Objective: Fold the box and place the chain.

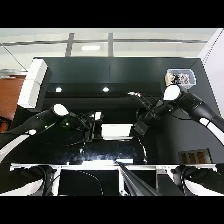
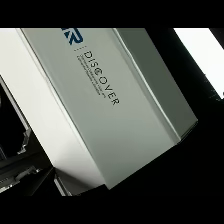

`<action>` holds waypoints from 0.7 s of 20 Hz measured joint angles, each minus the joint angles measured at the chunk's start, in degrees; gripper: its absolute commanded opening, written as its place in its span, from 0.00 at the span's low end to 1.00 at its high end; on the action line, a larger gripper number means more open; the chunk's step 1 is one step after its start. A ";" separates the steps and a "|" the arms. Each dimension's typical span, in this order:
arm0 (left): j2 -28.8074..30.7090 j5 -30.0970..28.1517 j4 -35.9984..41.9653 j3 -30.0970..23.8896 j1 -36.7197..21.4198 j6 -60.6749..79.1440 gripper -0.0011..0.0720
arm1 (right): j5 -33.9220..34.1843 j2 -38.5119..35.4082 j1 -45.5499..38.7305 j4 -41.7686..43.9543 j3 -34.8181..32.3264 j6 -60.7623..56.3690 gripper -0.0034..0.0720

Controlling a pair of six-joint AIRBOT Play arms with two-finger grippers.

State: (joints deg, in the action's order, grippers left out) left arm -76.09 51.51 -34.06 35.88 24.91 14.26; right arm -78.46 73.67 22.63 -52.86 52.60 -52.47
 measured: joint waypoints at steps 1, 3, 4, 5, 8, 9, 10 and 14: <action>0.00 0.00 0.00 0.00 0.02 0.00 0.71 | 0.96 0.13 0.00 -0.42 0.00 -0.02 0.97; 0.00 0.00 0.00 0.00 0.00 -0.04 0.71 | 2.56 0.28 0.00 -1.22 0.02 -0.02 0.97; 0.00 -0.02 0.02 0.00 0.00 -0.04 0.71 | 3.41 0.31 0.00 -1.55 0.02 -0.02 0.97; 0.00 0.00 0.02 0.00 0.02 -0.04 0.71 | 4.17 0.35 0.00 -1.90 0.00 -0.02 0.97; 0.00 -0.02 0.02 0.00 0.02 -0.04 0.71 | 6.78 0.42 0.00 -2.73 0.00 0.07 0.97; 0.00 -0.02 0.02 0.00 0.00 -0.04 0.71 | 7.58 0.44 0.02 -2.89 0.00 0.33 0.97; 0.00 -0.02 0.02 0.00 0.00 -0.04 0.71 | 8.37 0.46 0.17 -3.17 0.00 0.66 0.97; 0.00 -0.04 0.00 0.00 0.02 0.02 0.71 | 12.57 0.46 1.75 -5.07 0.02 1.79 0.97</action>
State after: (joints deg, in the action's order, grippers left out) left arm -76.09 51.46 -34.06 35.88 24.93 14.28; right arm -65.89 74.13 24.38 -57.93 52.62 -50.68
